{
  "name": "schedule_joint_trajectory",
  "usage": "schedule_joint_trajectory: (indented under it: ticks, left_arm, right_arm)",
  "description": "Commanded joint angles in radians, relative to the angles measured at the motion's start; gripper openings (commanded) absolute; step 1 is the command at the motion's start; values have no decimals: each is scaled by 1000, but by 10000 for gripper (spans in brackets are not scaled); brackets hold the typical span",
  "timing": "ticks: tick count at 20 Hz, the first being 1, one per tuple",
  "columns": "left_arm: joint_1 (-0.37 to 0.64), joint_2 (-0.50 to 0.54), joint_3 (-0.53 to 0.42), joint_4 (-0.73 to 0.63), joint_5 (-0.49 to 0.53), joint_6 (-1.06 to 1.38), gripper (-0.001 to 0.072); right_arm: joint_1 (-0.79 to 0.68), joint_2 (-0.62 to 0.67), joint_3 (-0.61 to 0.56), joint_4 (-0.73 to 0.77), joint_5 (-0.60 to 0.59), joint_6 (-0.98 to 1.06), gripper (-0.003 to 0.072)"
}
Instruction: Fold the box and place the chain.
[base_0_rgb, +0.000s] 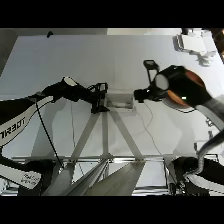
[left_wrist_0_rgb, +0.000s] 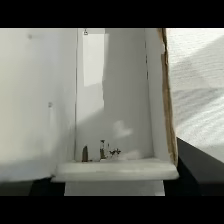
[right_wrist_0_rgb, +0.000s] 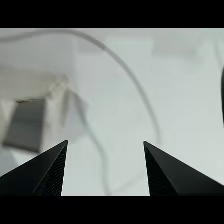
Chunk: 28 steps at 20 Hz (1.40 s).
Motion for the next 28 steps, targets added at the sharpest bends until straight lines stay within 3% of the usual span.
schedule_joint_trajectory:
  ticks: [1, 5, 11, 13, 23, 25, 28]
  left_arm:
    - [0, 0, 0, -1, 3, -1, 424]
    - [0, 0, 0, -1, 3, -1, 424]
    - [0, 0, 0, -1, 3, -1, 424]
    - [0, 0, 0, -1, 3, -1, 424]
    - [0, 0, 0, -1, 3, -1, 424]
    - [0, 0, 0, -1, 3, -1, 424]
    - [0, 0, 0, -1, 3, -1, 424]
  right_arm:
    - [-84, 132, 0, 1, 90, -210, 533]
    - [-249, 210, 0, -3, 23, -303, 533]
    - [-523, 172, 0, 2, -117, -349, 548]
    - [-584, 109, 0, 11, -144, -357, 699]
    - [-702, -268, 0, 20, -369, -356, 695]
    - [-702, -311, 0, 11, -373, -356, 638]
    - [-701, -315, 0, -8, -401, -356, 326]
